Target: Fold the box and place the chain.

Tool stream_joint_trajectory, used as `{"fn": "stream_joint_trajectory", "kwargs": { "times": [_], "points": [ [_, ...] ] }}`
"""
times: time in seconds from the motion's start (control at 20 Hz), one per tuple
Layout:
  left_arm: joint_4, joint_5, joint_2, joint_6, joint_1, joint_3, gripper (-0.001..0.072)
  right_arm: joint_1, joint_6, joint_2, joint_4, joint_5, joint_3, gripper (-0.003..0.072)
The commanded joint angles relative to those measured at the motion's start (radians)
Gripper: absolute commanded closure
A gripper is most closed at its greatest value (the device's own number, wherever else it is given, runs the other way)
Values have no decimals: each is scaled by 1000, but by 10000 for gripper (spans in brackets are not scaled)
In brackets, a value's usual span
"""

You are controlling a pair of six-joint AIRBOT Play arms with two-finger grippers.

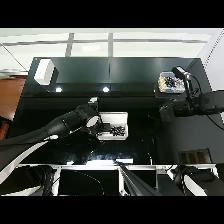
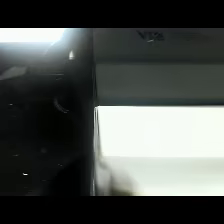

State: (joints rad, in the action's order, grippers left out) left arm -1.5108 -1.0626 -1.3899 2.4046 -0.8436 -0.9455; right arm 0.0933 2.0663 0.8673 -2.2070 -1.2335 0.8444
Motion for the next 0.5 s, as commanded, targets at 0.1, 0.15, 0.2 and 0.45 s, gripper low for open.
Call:
{"fn": "stream_joint_trajectory", "kwargs": {
  "times": [0.1,0.15,0.2,0.45],
  "points": [
    [-40,-146,5,-119,5,-89,15,-23,-2,-7,13,-2,2,-9],
    [-55,-206,14,-209,5,-117,15,-23,-2,-7,13,-1,2,-9],
    [-69,-258,31,-311,5,-137,16,-23,-2,-7,19,1,2,-9],
    [1,-285,275,-825,154,-68,16,-23,-2,-7,98,15,2,-9]
  ]
}}
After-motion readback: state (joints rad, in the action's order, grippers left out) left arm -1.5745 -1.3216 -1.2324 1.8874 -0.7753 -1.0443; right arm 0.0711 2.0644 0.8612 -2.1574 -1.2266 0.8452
